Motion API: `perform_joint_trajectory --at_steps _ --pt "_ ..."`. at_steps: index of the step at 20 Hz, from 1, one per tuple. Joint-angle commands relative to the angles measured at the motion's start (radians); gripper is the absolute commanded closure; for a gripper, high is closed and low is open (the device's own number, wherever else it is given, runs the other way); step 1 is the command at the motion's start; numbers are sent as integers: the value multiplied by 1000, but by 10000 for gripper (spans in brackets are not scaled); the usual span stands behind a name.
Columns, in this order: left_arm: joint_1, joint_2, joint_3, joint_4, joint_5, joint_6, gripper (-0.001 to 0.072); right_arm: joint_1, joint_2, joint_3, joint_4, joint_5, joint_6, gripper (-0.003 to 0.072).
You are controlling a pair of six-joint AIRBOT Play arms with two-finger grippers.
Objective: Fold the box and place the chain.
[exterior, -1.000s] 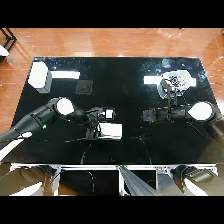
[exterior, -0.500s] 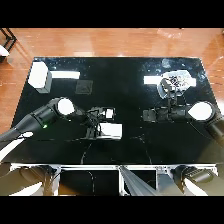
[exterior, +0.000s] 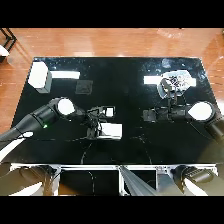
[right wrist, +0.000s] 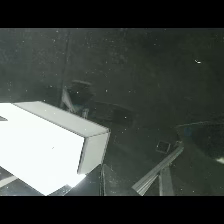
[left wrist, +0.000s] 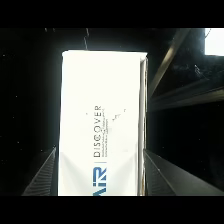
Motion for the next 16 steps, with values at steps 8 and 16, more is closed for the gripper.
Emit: perform_joint_trajectory --at_steps 8,16 --pt "-1 -12 0 0 -7 -4 63 0 1 0 0 0 0 664" --pt "-1 -13 0 0 -8 -4 63 0 1 0 0 -1 0 664"
